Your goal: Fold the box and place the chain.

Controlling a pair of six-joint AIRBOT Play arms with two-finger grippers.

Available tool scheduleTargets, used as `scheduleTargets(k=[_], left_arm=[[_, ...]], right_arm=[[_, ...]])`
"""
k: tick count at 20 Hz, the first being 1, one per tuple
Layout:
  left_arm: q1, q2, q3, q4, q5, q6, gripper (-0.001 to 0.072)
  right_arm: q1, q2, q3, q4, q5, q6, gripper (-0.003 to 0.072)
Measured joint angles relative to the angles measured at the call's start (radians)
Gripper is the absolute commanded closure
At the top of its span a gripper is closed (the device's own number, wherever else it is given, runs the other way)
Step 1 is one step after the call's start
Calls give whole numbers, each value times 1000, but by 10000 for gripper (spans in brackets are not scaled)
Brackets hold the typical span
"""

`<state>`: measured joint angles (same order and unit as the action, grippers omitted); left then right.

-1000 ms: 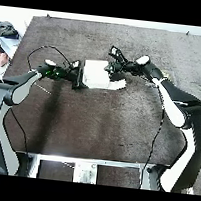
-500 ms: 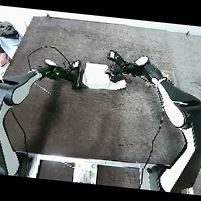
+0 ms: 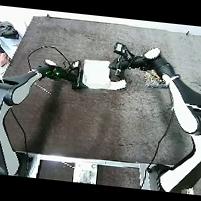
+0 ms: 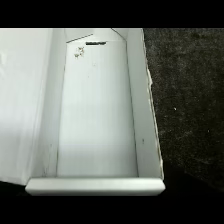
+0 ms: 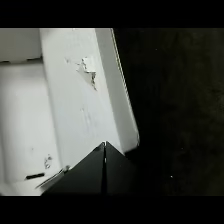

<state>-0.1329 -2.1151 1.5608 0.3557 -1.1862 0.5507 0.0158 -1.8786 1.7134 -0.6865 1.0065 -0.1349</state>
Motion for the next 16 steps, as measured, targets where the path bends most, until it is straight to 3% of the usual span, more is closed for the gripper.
scheduleTargets(k=[1,2,3,8,16], left_arm=[[0,0,0,0,0,0,434],[0,0,0,0,0,0,433],[0,0,0,0,0,0,434],[0,0,0,0,0,0,433],[0,0,0,0,0,0,434]], right_arm=[[-13,16,0,-10,52,0,612],[-24,26,0,-22,102,1,296],[-35,32,0,-44,151,7,152],[-43,2,0,-156,261,60,154],[9,-77,0,-223,185,78,155]])
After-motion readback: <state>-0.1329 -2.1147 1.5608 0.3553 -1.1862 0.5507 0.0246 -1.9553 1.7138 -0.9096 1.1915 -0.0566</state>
